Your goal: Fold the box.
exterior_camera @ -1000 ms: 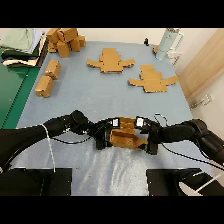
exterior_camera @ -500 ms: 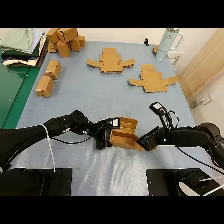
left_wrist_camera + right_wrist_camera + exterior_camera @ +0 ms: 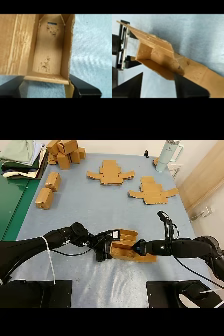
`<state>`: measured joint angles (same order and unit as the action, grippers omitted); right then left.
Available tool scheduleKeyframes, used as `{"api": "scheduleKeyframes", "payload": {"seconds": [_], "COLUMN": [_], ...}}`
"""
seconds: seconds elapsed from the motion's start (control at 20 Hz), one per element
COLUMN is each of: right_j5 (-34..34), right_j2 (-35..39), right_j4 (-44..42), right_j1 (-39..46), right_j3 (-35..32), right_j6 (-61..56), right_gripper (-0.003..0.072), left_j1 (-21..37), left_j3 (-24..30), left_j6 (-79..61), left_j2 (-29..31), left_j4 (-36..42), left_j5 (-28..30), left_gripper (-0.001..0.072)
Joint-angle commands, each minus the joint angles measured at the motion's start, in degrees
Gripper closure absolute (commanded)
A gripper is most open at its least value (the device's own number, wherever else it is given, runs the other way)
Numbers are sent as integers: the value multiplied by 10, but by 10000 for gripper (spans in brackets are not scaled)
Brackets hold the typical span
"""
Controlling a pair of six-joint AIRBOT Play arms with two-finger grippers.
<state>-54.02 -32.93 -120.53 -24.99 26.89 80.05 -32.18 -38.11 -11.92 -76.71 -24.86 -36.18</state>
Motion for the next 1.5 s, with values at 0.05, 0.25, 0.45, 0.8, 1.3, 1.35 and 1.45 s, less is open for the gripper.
{"api": "scheduleKeyframes", "payload": {"seconds": [0.05,0.25,0.45,0.8,1.3,1.35,1.45], "right_j5": [9,9,10,10,10,10,10], "right_j2": [0,0,-27,-71,-71,-71,-71], "right_j4": [-23,-22,-17,-19,-19,-19,-19], "right_j1": [-1,-2,-1,-1,-1,-1,-1], "right_j3": [0,-1,-1,0,0,0,0], "right_j6": [-90,-112,-112,-112,-112,-112,-112], "right_gripper": [683,683,683,683,683,682,683], "left_j1": [0,1,1,1,1,0,0], "left_j3": [0,0,0,0,0,0,0], "left_j6": [0,-1,0,-8,-73,-79,-82], "left_j2": [0,0,0,0,3,3,3], "left_j4": [0,0,0,0,0,0,0], "left_j5": [0,3,-4,-5,-20,-22,-32], "left_gripper": [116,116,107,-2,-2,-2,-2]}}
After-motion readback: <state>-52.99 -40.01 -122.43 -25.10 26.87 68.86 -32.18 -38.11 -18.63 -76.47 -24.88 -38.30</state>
